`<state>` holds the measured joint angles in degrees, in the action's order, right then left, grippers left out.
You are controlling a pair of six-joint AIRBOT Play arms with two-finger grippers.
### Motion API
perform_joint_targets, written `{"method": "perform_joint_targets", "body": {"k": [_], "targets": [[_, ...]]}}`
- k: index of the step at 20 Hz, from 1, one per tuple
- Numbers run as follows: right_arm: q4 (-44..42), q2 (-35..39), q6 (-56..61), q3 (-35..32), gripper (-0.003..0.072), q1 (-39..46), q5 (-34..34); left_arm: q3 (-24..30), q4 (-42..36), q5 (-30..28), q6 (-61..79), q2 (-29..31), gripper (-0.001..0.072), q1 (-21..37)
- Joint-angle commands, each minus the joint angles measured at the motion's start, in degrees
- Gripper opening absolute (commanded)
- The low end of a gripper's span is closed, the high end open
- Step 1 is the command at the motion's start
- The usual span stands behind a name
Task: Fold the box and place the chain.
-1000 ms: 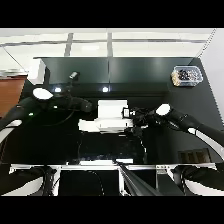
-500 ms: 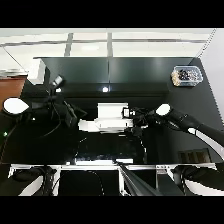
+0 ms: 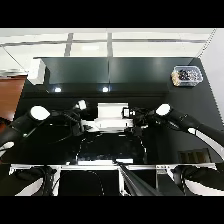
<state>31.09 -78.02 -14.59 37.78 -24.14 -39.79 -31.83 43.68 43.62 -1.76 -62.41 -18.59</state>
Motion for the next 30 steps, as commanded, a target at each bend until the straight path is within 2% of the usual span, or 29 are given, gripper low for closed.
{"method": "perform_joint_targets", "body": {"k": [1, 3, 5, 7, 8, 9, 10, 14, 19, 23, 24, 25, 26, 27, 28, 29, 30], "targets": [[0.0, -0.04, -0.02, 0.02, 0.022, -0.02, -0.02, -1.86, 3.28, -1.88, 2.93, -3.91, 0.0706, -4.33], [0.0, -0.04, -0.02, 0.02, 0.022, -0.02, 0.0, -3.39, 1.84, -1.46, 3.56, -5.88, 0.0704, -4.04], [0.0, -0.04, -0.02, 0.02, 0.022, -0.02, -0.02, -4.26, -1.68, 0.35, 5.75, -7.43, 0.0664, -3.78], [0.0, -0.04, -0.02, 0.02, 0.022, -0.02, -0.02, -4.28, -4.39, 3.69, 9.75, -8.52, 0.0493, -3.96], [0.0, -0.04, -0.02, 0.02, 0.022, -0.02, 0.0, -4.28, -4.26, 4.44, 9.79, -8.76, 0.0343, -4.13], [0.0, -0.04, -0.02, 0.02, 0.022, -0.02, -0.02, -4.28, -4.0, 4.39, 9.9, -8.76, 0.0239, -4.11], [0.0, -0.04, -0.02, 0.02, 0.022, -0.02, 0.0, -4.35, -4.07, 4.39, 9.92, -8.76, 0.022, -4.11], [0.0, -0.04, -0.02, 0.02, 0.022, -0.02, 0.0, -4.42, -4.98, 3.21, 9.92, -8.76, 0.0218, -4.57], [0.0, -0.04, -0.02, 0.02, 0.022, -0.02, 0.02, -4.42, -9.01, -2.75, 9.66, -9.86, 0.0219, -8.26], [0.0, -0.04, -0.02, 0.02, 0.022, -0.02, 0.02, -4.39, -9.25, -2.51, 7.08, -11.47, 0.0217, -8.5], [-0.02, -0.04, 0.0, 0.02, 0.022, -0.02, 0.02, -4.39, -9.22, -2.51, 7.1, -11.78, 0.0094, -8.5], [0.0, -0.04, -0.02, 0.02, 0.022, -0.02, 0.02, -4.39, -9.2, -2.51, 7.1, -11.85, 0.0029, -8.5], [-0.02, -0.04, 0.0, 0.02, 0.022, -0.02, 0.02, -4.39, -9.22, -2.73, 7.08, -11.76, 0.0076, -8.5], [0.0, -0.04, -0.02, 0.02, 0.022, -0.02, 0.02, -4.39, -9.29, -2.86, 6.62, -11.69, 0.0315, -8.52], [0.0, -0.04, 0.0, 0.02, 0.022, -0.02, 0.02, -4.39, -9.16, -2.86, 4.7, -11.67, 0.0414, -8.5], [0.0, -0.04, 0.0, 0.02, 0.022, -0.02, 0.07, -4.5, -7.93, -2.38, 3.43, -11.47, 0.0184, -8.26], [-0.02, -0.04, 0.0, 0.02, 0.022, -0.02, 0.07, -4.59, -6.47, -1.49, 3.02, -11.08, 0.0152, -8.22]]}}
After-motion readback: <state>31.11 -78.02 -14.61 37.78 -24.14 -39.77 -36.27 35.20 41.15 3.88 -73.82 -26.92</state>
